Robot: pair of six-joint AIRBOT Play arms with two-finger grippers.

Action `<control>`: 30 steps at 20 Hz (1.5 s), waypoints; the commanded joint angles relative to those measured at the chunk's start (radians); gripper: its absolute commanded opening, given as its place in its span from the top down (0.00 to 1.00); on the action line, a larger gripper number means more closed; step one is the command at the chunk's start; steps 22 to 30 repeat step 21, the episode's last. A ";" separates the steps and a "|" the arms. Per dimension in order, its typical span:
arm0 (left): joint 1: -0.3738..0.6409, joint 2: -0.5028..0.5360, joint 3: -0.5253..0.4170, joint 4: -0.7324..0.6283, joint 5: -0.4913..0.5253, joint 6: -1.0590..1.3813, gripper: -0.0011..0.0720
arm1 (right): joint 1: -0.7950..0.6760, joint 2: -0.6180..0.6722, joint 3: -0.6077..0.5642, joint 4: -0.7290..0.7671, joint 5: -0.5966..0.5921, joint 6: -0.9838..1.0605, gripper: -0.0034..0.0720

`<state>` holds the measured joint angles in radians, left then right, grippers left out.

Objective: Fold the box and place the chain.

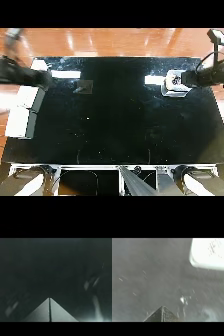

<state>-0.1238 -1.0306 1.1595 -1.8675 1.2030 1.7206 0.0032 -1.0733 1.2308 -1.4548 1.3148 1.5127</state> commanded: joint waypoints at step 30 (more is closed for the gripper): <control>-0.241 0.002 -0.205 0.209 -0.112 -0.331 0.96 | -0.097 0.029 -0.275 -0.053 -0.063 0.069 0.92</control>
